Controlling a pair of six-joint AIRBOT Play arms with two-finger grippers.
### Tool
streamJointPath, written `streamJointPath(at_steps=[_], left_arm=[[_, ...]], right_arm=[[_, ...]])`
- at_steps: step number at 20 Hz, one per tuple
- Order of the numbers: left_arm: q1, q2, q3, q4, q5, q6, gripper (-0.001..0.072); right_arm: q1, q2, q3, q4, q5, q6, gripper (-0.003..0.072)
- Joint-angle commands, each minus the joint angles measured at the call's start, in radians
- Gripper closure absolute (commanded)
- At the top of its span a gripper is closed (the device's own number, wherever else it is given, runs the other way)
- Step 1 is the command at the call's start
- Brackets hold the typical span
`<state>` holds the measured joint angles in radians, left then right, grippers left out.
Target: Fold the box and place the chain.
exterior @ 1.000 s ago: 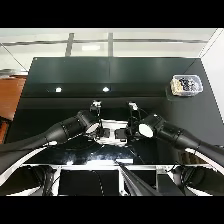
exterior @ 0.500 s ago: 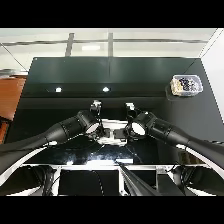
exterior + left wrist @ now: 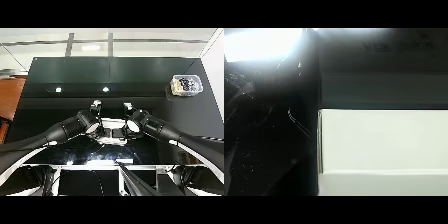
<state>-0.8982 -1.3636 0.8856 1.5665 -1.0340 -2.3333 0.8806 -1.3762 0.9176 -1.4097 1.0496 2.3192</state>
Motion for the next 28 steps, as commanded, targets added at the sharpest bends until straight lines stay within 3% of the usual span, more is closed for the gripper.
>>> streamJointPath(at_steps=[1, 17, 18, 19, 21, 22, 28], left_arm=[[0.000, 0.000, 0.000, -0.002, 0.001, 0.000, 0.0679], [0.000, 0.000, 0.000, -0.004, 0.001, 0.000, 0.0679], [0.000, 0.000, 0.000, -0.004, 0.001, 0.000, 0.0679], [0.000, 0.000, 0.000, -0.004, 0.001, 0.000, 0.0679], [0.000, 0.000, 0.000, -0.004, 0.001, 0.000, 0.0679], [0.000, 0.000, 0.000, -0.005, 0.001, 0.000, 0.0679], [0.000, 0.000, 0.000, -0.005, 0.002, 0.000, 0.0679]], right_arm=[[0.001, -0.006, 0.003, -0.002, 0.005, 0.000, 0.0461], [0.001, -0.034, 0.003, -0.005, 0.006, 0.002, 0.0462], [0.001, -0.034, 0.003, -0.005, 0.006, 0.002, 0.0470], [0.001, -0.034, 0.003, -0.001, 0.006, 0.000, 0.0560], [0.001, -0.034, 0.003, 0.002, 0.006, 0.001, 0.0595], [0.001, -0.034, 0.003, 0.002, 0.006, 0.001, 0.0660], [0.001, -0.034, 0.004, -0.002, 0.017, -0.001, 0.0656]])
